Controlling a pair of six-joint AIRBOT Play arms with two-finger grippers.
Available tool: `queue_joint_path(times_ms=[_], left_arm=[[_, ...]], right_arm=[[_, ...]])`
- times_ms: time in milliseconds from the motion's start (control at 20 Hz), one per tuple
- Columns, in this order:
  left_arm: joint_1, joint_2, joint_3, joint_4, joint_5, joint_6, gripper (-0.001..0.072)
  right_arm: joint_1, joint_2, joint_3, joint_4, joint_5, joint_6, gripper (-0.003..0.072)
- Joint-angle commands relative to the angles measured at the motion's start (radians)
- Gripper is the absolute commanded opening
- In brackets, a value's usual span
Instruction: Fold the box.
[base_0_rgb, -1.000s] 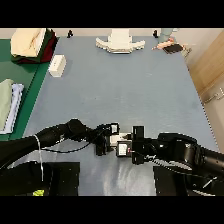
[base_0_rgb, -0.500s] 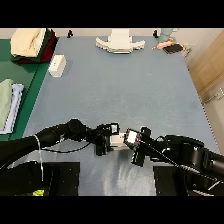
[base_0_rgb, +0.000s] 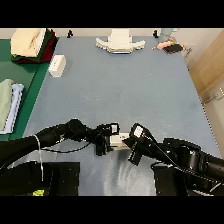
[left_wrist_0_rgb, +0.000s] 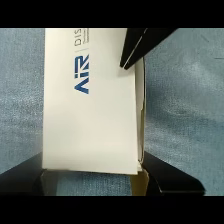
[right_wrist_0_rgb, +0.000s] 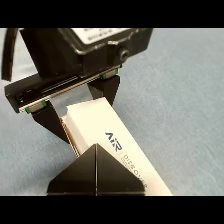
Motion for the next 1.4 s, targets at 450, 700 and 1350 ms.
queue_joint_path(times_ms=[450, 700, 1350], left_arm=[[0.000, 0.000, 0.000, 0.000, 0.000, 0.000, 0.0424], [0.000, 0.000, 0.000, 0.000, 0.000, 0.000, 0.0424], [0.000, 0.000, 0.000, 0.000, 0.000, 0.000, 0.0424]], right_arm=[[0.001, 0.001, -0.105, 0.037, -0.068, 0.026, 0.0000], [0.000, -0.002, -0.124, 0.038, -0.071, 0.029, 0.0001], [0.001, 0.001, -0.142, 0.044, -0.077, 0.052, 0.0000]])
